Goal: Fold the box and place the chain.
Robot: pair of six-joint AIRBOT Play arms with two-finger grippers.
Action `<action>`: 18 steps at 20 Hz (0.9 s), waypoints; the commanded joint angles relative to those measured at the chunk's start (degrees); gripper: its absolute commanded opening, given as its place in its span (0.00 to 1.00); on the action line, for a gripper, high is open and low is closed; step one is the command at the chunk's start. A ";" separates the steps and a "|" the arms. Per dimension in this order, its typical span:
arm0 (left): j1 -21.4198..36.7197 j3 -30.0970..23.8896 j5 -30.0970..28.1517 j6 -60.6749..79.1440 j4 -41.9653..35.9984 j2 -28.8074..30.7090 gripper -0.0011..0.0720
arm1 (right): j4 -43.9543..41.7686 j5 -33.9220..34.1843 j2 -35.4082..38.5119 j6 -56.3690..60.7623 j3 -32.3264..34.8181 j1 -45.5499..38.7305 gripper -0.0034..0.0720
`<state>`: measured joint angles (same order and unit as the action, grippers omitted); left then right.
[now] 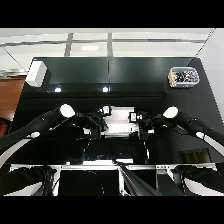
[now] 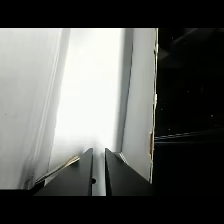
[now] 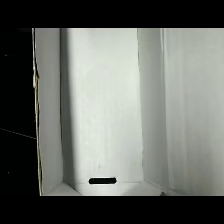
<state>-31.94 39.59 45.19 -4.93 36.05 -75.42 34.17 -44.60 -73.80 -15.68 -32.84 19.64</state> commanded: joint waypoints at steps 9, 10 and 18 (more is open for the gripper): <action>0.04 0.39 0.87 -0.04 0.87 -0.17 0.11 | -0.07 0.02 -0.04 0.04 0.02 0.07 0.36; 0.15 1.16 2.69 -1.14 3.72 0.42 0.06 | -0.07 0.02 -0.04 0.04 0.02 0.07 0.36; 12.44 4.04 14.23 -42.16 34.03 18.47 0.05 | -0.07 0.02 -0.04 0.04 0.02 0.07 0.36</action>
<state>-24.77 43.75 56.14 -31.64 59.70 -63.00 34.06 -44.49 -73.80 -15.59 -32.84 19.64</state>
